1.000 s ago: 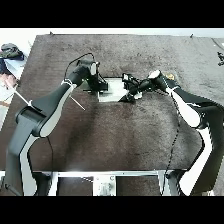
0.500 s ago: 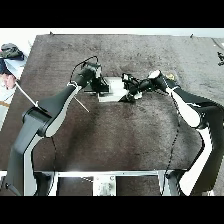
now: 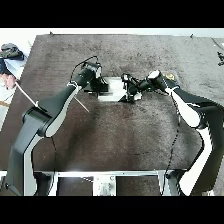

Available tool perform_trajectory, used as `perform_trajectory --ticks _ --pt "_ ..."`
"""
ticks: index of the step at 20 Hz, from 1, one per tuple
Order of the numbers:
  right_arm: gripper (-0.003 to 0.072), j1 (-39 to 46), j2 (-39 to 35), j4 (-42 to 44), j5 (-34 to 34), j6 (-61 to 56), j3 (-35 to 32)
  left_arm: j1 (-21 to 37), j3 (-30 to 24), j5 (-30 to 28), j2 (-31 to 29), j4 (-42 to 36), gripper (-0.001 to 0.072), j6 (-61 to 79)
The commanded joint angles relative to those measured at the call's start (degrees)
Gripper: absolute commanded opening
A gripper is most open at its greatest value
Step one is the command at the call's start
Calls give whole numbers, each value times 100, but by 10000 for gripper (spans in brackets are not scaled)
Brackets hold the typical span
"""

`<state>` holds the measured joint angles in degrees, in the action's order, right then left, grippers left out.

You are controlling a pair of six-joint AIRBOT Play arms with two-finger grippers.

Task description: Fold the box and place the chain.

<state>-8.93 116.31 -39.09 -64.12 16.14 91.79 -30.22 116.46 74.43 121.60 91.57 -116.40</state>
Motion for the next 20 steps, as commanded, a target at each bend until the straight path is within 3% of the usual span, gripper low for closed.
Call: perform_trajectory --ticks 1,6,7,8,9,14,17,20 --pt "461 -2 -2 7 4 -4 0 -15 7 4 -87 -476 387 240" --pt "461 -4 -2 7 2 -4 0 -2 7 293 -372 -566 389 896" --pt "461 -2 -2 7 4 -4 0 -2 7 389 -472 -531 457 1062" --pt "461 -4 -2 7 2 -4 0 -2 11 492 -570 -413 574 1241" --pt "461 -4 -2 7 4 -4 0 -2 17 586 -680 -267 619 1373" --pt "461 -2 -2 7 7 -4 0 22 -7 485 -1204 -160 619 2850" --pt "461 -2 -2 7 2 -4 0 352 -42 363 -1272 -286 619 3359" --pt "461 -4 -2 7 4 -4 0 918 -44 98 -1272 -1552 619 4033"
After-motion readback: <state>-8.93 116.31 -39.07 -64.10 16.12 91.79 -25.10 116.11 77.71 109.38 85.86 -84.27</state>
